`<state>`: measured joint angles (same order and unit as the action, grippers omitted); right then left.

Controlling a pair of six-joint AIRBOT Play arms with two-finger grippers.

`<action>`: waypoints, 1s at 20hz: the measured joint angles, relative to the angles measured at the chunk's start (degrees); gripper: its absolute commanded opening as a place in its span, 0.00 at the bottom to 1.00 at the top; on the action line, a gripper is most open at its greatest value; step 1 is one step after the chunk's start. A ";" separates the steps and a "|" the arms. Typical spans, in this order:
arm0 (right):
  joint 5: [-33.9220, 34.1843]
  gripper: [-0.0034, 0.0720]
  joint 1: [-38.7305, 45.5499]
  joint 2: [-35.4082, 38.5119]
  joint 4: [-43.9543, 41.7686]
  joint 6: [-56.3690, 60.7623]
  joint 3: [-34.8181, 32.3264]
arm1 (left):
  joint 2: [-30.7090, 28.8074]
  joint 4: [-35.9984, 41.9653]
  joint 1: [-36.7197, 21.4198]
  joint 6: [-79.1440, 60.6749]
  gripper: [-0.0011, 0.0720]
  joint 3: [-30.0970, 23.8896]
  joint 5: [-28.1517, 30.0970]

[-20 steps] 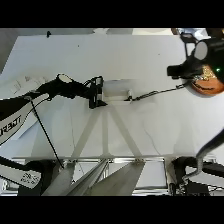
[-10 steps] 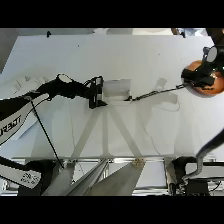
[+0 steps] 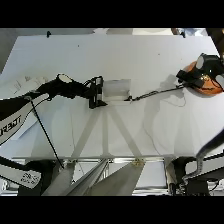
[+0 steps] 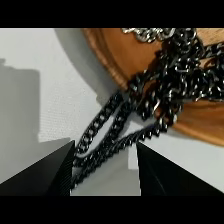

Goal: Fold the box and place the chain.

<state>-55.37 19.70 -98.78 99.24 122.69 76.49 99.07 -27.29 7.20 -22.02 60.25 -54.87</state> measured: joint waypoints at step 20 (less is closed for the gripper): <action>-8.55 0.07 -15.13 18.40 -2.95 -29.66 0.00 | 0.00 0.00 0.00 0.00 0.55 0.00 0.00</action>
<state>-63.92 4.58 -80.38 96.29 93.03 76.49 99.07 -27.29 7.20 -22.02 60.25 -54.87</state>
